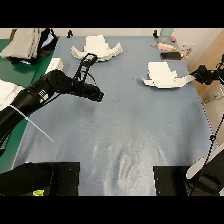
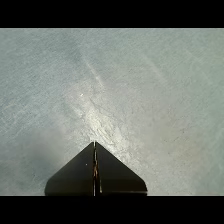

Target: Fold the box.

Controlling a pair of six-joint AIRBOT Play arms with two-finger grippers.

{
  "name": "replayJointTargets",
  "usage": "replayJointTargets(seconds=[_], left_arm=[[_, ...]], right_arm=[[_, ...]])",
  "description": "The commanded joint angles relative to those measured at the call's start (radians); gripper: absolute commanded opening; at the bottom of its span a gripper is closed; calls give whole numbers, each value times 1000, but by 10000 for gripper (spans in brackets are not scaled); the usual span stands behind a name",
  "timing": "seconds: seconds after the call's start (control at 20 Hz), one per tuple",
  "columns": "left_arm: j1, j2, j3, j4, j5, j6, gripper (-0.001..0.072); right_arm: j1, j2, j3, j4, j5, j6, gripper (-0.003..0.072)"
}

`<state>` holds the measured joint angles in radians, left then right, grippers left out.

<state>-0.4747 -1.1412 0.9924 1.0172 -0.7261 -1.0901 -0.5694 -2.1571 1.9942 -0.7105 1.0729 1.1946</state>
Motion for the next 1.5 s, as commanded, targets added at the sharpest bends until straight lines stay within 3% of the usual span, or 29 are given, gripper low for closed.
replayJointTargets(seconds=[0.0,0.15,0.35,0.45,0.6,1.05,1.25,1.45], left_arm=[[1,0,0,0,1,0,15],[1,0,0,0,2,0,15],[1,0,0,-8,40,0,15],[1,0,0,-9,42,0,14],[1,0,0,-18,12,-6,14],[3,79,-1,-24,-183,-63,14],[10,143,-37,-18,-240,-90,14],[44,198,-116,-19,-281,-116,13]], right_arm=[[5,-16,24,12,59,-19,287],[8,-16,28,17,194,-35,26],[13,7,9,131,346,-55,-2],[27,73,-67,130,352,-56,-2],[71,246,-282,112,291,-91,-3],[279,1007,-1235,105,-119,-123,-3],[399,1276,-1505,80,-210,7,-3],[484,1462,-1646,-36,-216,198,1]])
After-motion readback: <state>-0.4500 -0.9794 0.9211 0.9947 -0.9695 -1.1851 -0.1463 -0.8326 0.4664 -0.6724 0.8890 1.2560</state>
